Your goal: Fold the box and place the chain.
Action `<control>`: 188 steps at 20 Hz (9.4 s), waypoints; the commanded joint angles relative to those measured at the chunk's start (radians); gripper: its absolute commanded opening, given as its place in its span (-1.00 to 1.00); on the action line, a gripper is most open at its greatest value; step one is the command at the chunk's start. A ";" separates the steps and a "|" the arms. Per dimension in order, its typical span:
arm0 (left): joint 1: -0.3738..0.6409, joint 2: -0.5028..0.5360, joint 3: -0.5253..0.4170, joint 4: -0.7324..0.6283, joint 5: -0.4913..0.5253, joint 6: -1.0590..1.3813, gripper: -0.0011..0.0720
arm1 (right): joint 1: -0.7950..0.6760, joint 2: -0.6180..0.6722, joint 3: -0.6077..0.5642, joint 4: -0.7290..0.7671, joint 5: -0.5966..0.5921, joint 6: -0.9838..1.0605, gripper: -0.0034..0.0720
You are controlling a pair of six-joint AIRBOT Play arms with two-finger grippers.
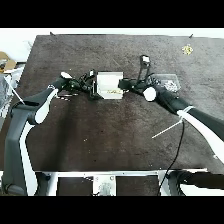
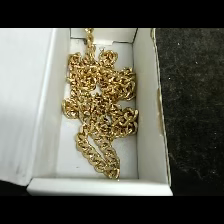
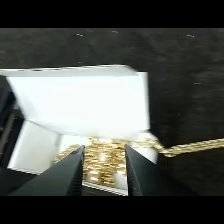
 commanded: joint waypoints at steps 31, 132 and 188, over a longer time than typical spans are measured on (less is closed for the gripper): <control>0.000 0.000 0.000 0.000 0.000 0.000 -0.33 | -0.093 0.117 0.046 0.050 -0.056 0.083 -0.79; 0.000 0.000 0.000 0.000 -0.002 0.000 -0.33 | 0.150 0.058 -0.003 -0.117 -0.227 0.247 -0.88; 0.000 0.000 0.000 0.000 0.000 0.000 -0.33 | 0.134 0.118 0.036 -0.142 -0.368 0.142 -0.88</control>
